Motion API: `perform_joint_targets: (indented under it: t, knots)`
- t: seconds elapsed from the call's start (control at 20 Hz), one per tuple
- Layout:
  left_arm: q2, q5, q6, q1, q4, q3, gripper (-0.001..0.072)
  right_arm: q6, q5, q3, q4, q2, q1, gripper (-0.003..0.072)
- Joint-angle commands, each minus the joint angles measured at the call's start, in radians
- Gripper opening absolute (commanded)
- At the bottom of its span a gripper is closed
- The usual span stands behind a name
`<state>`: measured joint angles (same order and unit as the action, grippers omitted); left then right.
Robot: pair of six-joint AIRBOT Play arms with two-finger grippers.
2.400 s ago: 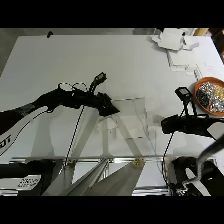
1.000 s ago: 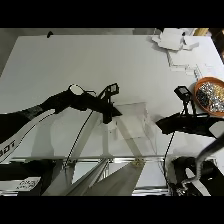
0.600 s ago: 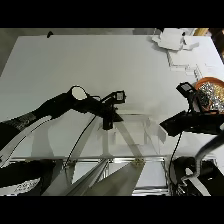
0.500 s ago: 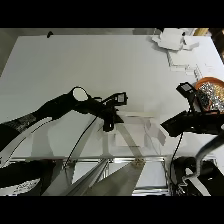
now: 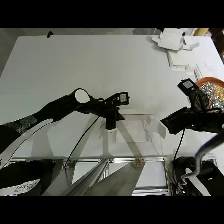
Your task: Fold the box and place the chain.
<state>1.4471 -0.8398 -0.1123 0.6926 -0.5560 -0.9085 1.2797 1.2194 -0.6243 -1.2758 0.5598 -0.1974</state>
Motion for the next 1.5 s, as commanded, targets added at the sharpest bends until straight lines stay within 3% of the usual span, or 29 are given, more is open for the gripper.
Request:
perform_joint_targets:
  t: [0.0, 0.45, 0.9, 1.45]
  knots:
    - [0.029, 0.042, -0.001, 0.001, -0.002, 0.000, 0.0007, -0.006, -0.010, -0.001, 0.000, 0.000, -0.001, 0.0454]
    - [0.145, 0.051, 0.055, 0.001, 0.009, 0.000, 0.0006, -0.006, -0.008, 0.000, 0.000, 0.000, -0.001, 0.0454]
    - [0.146, 0.066, 0.290, 0.001, 0.105, 0.000, 0.0006, -0.006, -0.009, 0.000, 0.000, 0.000, -0.001, 0.0454]
    - [0.146, 0.066, 0.265, 0.001, 0.088, 0.000, 0.0007, -0.006, -0.031, 0.000, 0.000, 0.000, -0.001, 0.0454]
